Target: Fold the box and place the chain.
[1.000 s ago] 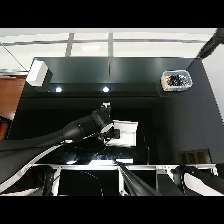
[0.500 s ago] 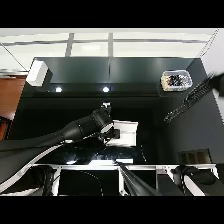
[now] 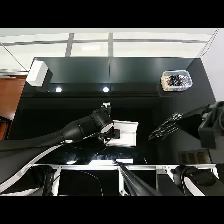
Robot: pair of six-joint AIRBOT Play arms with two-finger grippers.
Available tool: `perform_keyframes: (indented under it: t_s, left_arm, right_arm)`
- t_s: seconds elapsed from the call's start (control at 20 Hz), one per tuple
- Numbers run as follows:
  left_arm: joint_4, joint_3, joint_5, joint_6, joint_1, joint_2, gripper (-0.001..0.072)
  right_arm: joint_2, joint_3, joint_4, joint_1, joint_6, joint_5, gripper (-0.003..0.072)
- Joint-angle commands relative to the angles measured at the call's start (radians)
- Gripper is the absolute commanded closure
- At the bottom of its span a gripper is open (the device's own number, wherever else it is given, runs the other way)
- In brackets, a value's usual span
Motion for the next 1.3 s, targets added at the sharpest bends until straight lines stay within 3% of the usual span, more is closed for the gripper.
perform_keyframes:
  t_s: [0.0, 0.3, 0.7, 1.1, 1.25]
  left_arm:
    - [0.001, 0.0, 0.0, 0.0, 0.001, 0.0, 0.0685]
    - [0.001, 0.0, 0.0, 0.0, 0.001, 0.0, 0.0685]
    - [0.0, 0.0, 0.003, 0.0, 0.001, 0.0, 0.0685]
    - [0.0, 0.0, 0.002, 0.0, 0.001, 0.0, 0.0685]
    - [0.0, 0.0, 0.003, 0.0, 0.001, 0.0, 0.0685]
  right_arm:
    - [0.0, -0.07, 0.175, 0.03, -0.027, -0.086, 0.0683]
    - [-0.041, -0.245, 0.184, 0.18, -0.019, -0.345, 0.0683]
    - [-0.14, -0.422, 0.174, 0.253, -0.019, -0.499, 0.0683]
    - [-0.182, -0.411, 0.153, 0.284, -0.014, -0.499, 0.0683]
    - [-0.182, -0.302, 0.138, 0.28, -0.012, -0.413, 0.0683]
